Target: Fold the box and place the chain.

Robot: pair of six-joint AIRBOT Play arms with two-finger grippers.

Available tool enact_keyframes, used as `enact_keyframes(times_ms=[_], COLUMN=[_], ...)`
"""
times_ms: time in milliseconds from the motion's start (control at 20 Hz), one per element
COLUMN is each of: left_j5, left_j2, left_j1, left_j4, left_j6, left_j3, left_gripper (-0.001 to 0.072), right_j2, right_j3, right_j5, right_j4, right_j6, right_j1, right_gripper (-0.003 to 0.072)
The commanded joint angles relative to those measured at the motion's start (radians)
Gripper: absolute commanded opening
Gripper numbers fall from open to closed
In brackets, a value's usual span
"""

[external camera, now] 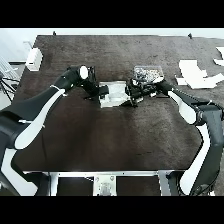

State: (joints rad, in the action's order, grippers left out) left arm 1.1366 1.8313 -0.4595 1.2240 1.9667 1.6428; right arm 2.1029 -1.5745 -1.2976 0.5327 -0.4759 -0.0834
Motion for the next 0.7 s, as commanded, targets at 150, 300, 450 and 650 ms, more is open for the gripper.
enact_keyframes(times_ms=[150, 300, 450, 650], left_j5=[0.064, 0.122, 0.244, 0.362], left_j2=[0.037, 0.064, 0.118, 0.195], left_j1=[-0.014, -0.016, -0.029, -0.034], left_j4=[0.057, 0.065, 0.119, 0.14], left_j6=[0.051, 0.068, 0.097, 0.12], left_j3=[0.049, 0.088, 0.209, 0.328], left_gripper=[0.0363, 0.0363, 0.0362, 0.0362], right_j2=[0.0, 0.0, 0.0, 0.0], right_j3=[0.0, 0.0, 0.0, 0.0], right_j5=[0.0, 0.0, 0.0, 0.0], right_j4=[0.0, 0.0, 0.0, 0.0], right_j6=[0.0, 0.0, 0.0, 0.0], right_j1=[0.0, 0.0, 0.0, 0.0], right_gripper=[0.036, 0.036, 0.036, 0.036])
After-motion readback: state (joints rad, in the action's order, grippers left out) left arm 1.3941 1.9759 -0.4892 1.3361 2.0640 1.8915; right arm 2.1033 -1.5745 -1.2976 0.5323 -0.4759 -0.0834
